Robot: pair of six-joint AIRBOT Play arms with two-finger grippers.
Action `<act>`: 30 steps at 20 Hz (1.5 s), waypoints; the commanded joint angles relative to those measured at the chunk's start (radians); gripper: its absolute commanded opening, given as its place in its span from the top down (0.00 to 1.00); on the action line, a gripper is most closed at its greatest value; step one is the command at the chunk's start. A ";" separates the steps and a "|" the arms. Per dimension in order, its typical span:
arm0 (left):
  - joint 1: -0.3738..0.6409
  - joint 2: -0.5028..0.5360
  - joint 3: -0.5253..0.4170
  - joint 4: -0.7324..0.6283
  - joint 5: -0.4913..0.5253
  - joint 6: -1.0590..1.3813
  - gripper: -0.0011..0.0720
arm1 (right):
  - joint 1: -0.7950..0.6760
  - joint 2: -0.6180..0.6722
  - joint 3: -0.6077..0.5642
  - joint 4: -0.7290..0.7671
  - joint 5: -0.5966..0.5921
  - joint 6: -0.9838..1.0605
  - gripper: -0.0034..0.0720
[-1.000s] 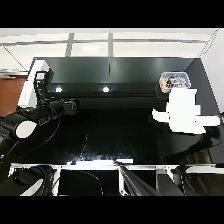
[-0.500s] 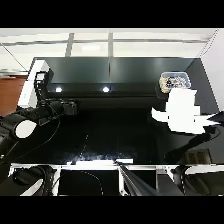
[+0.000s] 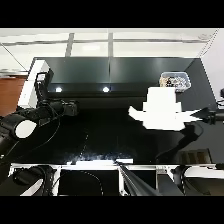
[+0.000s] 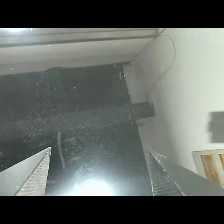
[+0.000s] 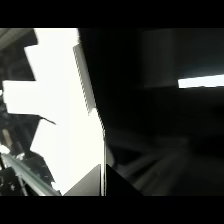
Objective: Fold the box and place the chain.
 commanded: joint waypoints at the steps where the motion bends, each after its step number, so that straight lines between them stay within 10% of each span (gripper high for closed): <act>1: 0.000 -0.001 0.001 -0.023 0.027 0.002 0.01 | 0.142 0.174 -0.215 0.110 -0.111 -0.013 0.94; 9: -0.014 -0.128 0.003 -0.245 -0.032 0.016 0.02 | 0.603 0.817 -0.676 0.259 -0.494 -0.011 0.94; 14: 0.163 -0.338 0.016 -0.950 -0.233 0.640 0.02 | 0.753 0.924 -0.721 0.250 -0.566 0.011 0.94; 17: 0.264 -0.468 0.016 -1.151 -0.424 0.861 0.01 | 0.795 0.924 -0.721 0.250 -0.572 0.013 0.94; 30: 0.119 -0.923 0.267 -1.052 -0.856 1.241 0.05 | 0.827 0.924 -0.721 0.238 -0.567 0.071 0.94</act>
